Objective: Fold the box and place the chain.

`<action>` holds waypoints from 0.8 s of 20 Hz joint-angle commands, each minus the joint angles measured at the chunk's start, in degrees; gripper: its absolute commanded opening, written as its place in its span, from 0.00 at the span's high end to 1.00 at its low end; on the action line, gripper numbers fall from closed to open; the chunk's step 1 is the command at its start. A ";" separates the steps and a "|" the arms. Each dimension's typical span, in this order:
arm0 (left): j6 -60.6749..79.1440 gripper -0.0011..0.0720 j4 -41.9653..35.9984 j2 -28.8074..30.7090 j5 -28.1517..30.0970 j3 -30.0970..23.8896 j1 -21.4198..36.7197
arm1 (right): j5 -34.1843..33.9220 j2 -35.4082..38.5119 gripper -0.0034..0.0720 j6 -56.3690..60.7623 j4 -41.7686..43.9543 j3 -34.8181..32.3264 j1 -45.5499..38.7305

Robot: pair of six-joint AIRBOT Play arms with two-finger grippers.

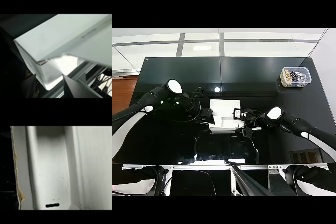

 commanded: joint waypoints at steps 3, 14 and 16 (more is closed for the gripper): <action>-1.46 0.46 3.06 0.00 -0.85 3.10 -0.24 | -0.02 -0.02 0.88 0.00 0.02 0.02 0.02; -18.08 0.46 19.15 0.00 3.54 4.04 -8.48 | -0.02 -0.02 0.88 0.00 0.02 0.02 0.02; -19.91 0.46 19.06 0.00 4.37 4.04 -9.55 | 0.00 -0.02 0.88 0.00 0.02 0.02 0.02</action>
